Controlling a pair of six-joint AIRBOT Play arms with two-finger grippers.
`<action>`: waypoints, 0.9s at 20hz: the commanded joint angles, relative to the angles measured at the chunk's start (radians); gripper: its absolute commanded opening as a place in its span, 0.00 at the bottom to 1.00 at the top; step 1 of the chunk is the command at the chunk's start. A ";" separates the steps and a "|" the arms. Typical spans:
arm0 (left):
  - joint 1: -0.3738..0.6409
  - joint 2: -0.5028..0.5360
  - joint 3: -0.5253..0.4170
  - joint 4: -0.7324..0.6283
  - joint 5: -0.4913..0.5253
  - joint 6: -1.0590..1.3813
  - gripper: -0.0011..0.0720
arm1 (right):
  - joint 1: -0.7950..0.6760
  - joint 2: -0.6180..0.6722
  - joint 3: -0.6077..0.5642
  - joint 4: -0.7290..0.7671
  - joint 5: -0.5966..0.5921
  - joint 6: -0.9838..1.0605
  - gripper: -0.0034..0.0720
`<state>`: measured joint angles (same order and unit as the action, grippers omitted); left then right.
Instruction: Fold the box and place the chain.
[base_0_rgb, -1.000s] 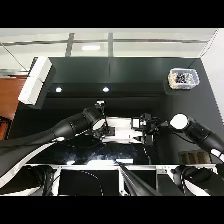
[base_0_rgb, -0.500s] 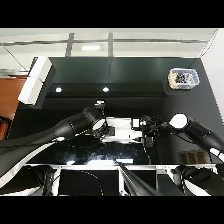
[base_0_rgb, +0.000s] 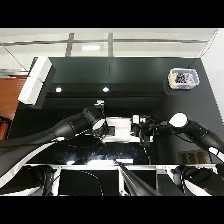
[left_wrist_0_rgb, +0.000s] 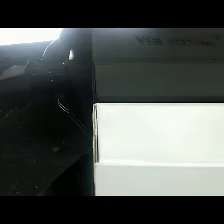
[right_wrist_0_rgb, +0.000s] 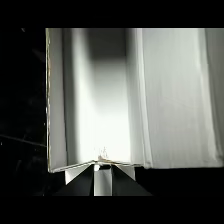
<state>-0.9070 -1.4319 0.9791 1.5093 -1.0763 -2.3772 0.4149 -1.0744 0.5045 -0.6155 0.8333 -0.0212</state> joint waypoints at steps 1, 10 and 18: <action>0.001 -0.001 0.001 -0.003 0.002 0.002 0.05 | 0.004 -0.027 0.000 0.102 -0.009 0.003 0.22; 0.001 -0.001 0.001 -0.003 0.002 0.002 0.05 | 0.071 -0.053 0.000 0.099 -0.087 0.003 0.22; 0.001 -0.001 0.001 -0.003 0.002 0.002 0.06 | 0.072 -0.053 0.000 0.080 -0.090 0.034 0.33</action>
<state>-0.9070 -1.4319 0.9791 1.5051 -1.0744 -2.3772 0.4854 -1.1275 0.5045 -0.5304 0.7475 0.0032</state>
